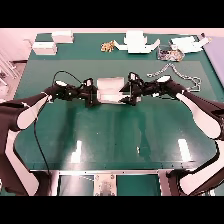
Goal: Fold the box and place the chain.
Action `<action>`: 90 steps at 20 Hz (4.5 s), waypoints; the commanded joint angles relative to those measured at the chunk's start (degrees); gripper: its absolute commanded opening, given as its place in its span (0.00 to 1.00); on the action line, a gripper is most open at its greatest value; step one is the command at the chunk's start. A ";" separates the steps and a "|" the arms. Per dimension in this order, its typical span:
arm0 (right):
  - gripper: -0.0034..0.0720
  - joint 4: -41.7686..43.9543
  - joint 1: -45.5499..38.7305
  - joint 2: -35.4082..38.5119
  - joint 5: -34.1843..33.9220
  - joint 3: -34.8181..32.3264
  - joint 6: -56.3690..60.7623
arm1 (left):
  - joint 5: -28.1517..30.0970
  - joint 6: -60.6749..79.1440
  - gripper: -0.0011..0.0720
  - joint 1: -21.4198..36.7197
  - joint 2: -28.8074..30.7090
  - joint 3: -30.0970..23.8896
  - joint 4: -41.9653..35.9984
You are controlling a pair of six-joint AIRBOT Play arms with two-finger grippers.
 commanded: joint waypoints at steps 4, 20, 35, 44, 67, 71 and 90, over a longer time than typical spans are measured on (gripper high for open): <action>0.05 -1.29 -4.07 2.25 1.77 -0.02 5.05 | 0.09 -0.07 0.87 0.02 -0.04 -0.02 -0.11; 0.05 -7.21 -23.06 11.82 0.81 -9.03 63.25 | 0.11 -0.07 0.87 0.02 -0.04 -0.02 -0.11; 0.05 -4.15 -4.35 2.14 -1.33 -2.40 63.95 | 0.09 -0.04 0.87 0.02 -0.04 -0.02 -0.11; 0.05 -4.37 -3.65 4.57 3.89 0.37 66.42 | 0.09 -0.04 0.87 0.02 -0.04 -0.02 -0.11; 0.36 -4.83 -1.51 4.39 -1.57 0.35 65.99 | 0.09 -0.07 0.87 0.02 -0.04 -0.02 -0.11; 0.42 -7.21 0.76 4.39 -2.21 0.46 66.40 | 0.09 -0.07 0.87 0.02 -0.04 -0.02 -0.13; 0.45 -44.78 12.57 4.37 -1.16 11.91 97.53 | 0.09 -0.07 0.87 0.00 -0.04 -0.02 -0.13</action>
